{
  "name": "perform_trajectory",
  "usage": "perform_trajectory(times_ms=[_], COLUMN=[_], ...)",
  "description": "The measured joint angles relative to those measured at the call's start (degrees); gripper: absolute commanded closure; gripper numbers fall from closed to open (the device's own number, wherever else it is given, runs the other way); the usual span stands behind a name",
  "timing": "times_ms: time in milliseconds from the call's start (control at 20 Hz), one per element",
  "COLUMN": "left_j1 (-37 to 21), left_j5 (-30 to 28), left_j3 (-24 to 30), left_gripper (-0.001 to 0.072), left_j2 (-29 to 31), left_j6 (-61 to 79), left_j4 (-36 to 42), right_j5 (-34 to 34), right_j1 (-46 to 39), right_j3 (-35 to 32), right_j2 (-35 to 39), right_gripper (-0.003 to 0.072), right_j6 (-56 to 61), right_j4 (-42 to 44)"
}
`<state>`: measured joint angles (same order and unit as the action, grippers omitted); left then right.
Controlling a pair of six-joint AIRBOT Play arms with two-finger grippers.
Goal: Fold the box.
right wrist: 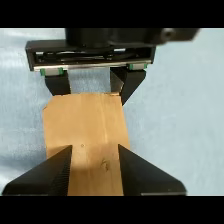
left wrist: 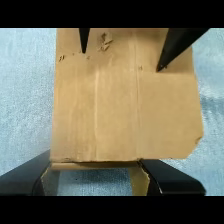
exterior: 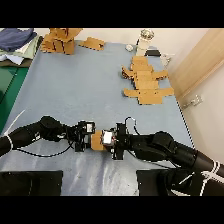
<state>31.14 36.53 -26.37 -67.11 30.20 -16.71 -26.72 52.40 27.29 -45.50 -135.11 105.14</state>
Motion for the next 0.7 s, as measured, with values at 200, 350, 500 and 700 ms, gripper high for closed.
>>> perform_trajectory(times_ms=[200,350,500,700], left_j1=[0.00,0.00,0.00,0.00], left_j5=[0.00,0.00,0.00,-0.02], left_j3=[0.00,0.00,0.00,0.00], left_gripper=[0.0231,0.0231,0.0231,0.0231], left_j2=[0.00,0.00,0.00,0.00], left_j6=[0.02,0.00,0.00,0.00], left_j4=[0.00,0.00,-0.02,0.00], right_j5=[-0.26,-1.20,-1.03,0.61], right_j1=[1.86,3.21,3.67,3.93], right_j3=[-0.02,-0.07,-0.07,0.44], right_j2=[0.04,-0.96,-3.48,-4.96], right_gripper=[0.0233,0.0234,0.0234,0.0235], right_j6=[-4.57,-5.95,-6.40,-5.05], right_j4=[-1.57,-2.01,-4.15,-8.87])
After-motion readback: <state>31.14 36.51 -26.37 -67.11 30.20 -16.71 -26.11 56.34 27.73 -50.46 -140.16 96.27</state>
